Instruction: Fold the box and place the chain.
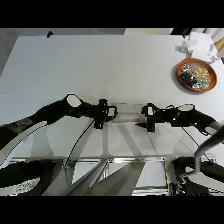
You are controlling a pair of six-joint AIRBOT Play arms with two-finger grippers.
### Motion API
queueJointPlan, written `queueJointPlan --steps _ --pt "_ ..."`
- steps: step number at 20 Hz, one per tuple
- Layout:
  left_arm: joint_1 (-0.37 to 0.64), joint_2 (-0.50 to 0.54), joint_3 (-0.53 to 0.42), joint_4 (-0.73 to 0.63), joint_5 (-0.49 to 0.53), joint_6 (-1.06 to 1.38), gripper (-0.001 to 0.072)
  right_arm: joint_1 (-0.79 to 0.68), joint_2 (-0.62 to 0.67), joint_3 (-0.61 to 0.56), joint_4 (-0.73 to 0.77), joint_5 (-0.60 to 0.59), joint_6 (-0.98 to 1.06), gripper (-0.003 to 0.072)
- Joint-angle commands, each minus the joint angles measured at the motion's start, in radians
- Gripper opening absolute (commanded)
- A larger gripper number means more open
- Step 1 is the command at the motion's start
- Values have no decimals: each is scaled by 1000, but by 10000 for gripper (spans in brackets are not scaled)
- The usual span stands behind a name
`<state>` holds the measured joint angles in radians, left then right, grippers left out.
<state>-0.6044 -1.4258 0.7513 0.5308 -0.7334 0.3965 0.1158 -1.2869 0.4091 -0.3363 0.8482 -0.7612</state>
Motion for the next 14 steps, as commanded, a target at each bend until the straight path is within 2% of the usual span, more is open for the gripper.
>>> queueJointPlan --steps 1,5,6,8,14 --pt "-2 -1 0 -4 1 -3 104 0 1 0 0 0 0 395" --pt "-2 -1 0 -4 0 -4 114 0 1 0 0 0 0 395" --pt "-2 -1 0 -3 0 -4 165 0 1 0 0 0 0 395" --pt "-2 -1 0 -3 0 -5 213 0 1 0 0 0 0 395" --pt "-2 -1 0 1 0 -5 212 0 1 0 0 0 0 395"
